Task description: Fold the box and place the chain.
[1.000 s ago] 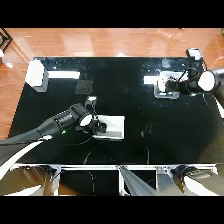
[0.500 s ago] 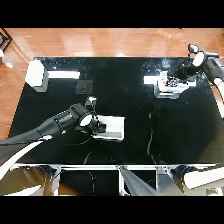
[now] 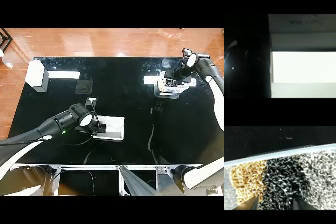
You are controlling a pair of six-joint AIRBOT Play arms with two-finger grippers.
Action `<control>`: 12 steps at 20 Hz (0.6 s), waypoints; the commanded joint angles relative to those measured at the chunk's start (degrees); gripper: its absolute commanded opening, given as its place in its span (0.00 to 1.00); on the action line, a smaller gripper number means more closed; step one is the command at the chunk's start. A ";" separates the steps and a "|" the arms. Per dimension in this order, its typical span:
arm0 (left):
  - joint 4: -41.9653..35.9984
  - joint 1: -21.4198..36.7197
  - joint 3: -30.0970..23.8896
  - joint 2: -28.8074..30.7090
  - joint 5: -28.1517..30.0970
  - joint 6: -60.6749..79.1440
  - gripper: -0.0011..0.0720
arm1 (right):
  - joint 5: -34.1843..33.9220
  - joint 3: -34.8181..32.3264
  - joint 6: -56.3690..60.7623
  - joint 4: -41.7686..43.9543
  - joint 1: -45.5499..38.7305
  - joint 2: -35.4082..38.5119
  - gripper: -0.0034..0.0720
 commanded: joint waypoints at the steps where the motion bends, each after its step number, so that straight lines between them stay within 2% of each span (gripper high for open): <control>1: 0.00 -0.02 0.07 0.02 -0.17 0.02 0.05 | 2.49 0.24 0.04 -1.44 0.00 -0.59 0.58; 2: 0.02 0.00 0.07 0.02 -0.15 0.02 0.05 | 3.43 0.24 0.02 -1.64 0.00 -0.59 0.52; 3: 0.02 0.00 0.07 0.02 -0.17 0.02 0.05 | 4.09 0.24 -0.02 -1.66 0.00 -0.59 0.50; 4: 0.02 0.00 0.07 0.02 -0.15 0.02 0.05 | 4.61 0.31 -0.28 -1.62 0.00 -0.55 0.12; 5: 0.02 0.00 0.07 0.02 -0.20 0.04 0.05 | 4.98 0.50 -0.26 -1.25 0.00 -0.48 0.08; 8: 0.02 -0.02 0.07 0.02 -0.37 0.17 0.05 | 5.84 2.71 -0.50 -0.33 0.00 0.59 0.07; 12: 0.02 -0.02 0.07 0.02 -0.46 0.17 0.05 | 6.08 5.75 -4.66 0.52 0.00 5.92 0.07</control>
